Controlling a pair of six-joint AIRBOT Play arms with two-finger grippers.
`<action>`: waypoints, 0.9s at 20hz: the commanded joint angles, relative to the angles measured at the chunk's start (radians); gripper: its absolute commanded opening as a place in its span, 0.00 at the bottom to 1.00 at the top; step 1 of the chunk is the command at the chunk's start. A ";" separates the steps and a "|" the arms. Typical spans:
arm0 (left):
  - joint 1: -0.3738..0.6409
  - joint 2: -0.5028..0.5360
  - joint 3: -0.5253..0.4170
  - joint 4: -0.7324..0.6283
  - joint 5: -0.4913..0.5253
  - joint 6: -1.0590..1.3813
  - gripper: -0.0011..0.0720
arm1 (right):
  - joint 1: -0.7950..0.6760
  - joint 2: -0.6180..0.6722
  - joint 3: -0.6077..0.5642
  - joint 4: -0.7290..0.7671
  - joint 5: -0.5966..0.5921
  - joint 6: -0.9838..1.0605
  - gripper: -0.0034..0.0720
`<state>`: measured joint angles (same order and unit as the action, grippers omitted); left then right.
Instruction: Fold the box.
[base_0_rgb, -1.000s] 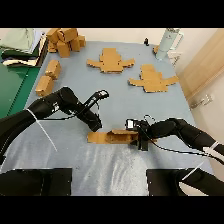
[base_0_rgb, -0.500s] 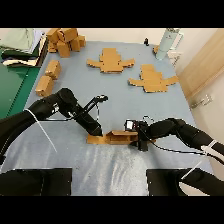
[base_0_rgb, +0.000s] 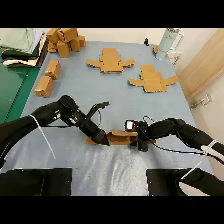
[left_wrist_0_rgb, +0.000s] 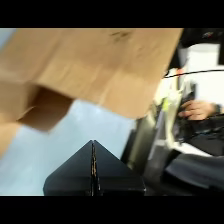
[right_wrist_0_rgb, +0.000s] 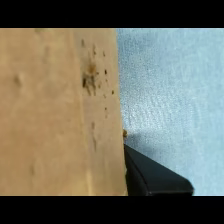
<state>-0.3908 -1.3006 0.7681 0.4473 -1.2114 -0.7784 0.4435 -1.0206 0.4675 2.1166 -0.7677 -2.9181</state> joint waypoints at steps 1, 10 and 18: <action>-0.082 0.000 -0.028 -0.178 0.127 -0.003 0.03 | 0.001 0.000 0.001 0.000 -0.002 0.000 0.71; -0.156 0.000 -0.026 -0.268 0.645 -0.004 0.03 | 0.001 -0.001 0.001 -0.003 -0.004 0.001 0.71; -0.135 -0.001 0.001 -0.242 0.705 -0.008 0.03 | 0.001 0.000 0.001 -0.004 -0.014 0.001 0.71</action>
<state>-0.5388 -1.3006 0.7547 0.1848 -0.5388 -0.7826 0.4435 -1.0206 0.4675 2.1128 -0.7761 -2.9181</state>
